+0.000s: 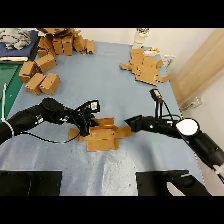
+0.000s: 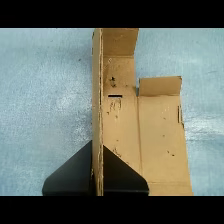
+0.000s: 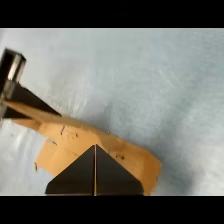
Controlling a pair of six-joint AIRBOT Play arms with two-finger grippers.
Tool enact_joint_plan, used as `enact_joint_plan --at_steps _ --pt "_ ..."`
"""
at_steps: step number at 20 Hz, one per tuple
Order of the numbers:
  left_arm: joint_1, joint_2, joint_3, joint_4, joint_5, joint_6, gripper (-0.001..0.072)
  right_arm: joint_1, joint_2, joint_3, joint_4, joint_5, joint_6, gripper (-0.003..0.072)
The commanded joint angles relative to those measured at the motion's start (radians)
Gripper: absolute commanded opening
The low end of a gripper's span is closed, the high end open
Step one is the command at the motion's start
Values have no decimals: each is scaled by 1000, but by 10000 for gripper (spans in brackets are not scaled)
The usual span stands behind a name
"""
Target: Fold the box.
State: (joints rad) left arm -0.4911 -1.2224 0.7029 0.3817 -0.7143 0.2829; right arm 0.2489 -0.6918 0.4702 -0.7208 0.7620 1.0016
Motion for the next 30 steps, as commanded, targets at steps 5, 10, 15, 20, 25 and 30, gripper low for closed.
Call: enact_joint_plan --at_steps 5,10,15,20,25,30 --pt "0 0 0 0 1 -21 12 52 172 -124 -101 -12 29 2" --pt "-2 0 1 8 1 -35 12 52 171 -124 -102 -11 29 2" --pt "-2 0 32 122 -23 -145 13 52 171 -124 -102 -25 29 2" --pt "-2 0 33 138 -31 -145 13 52 171 -124 -102 -48 29 2" --pt "-2 -1 36 150 -61 -140 13 52 167 -124 -102 -48 29 2" --pt "-2 -1 36 150 -78 -115 13 52 167 -124 -102 -48 29 2"
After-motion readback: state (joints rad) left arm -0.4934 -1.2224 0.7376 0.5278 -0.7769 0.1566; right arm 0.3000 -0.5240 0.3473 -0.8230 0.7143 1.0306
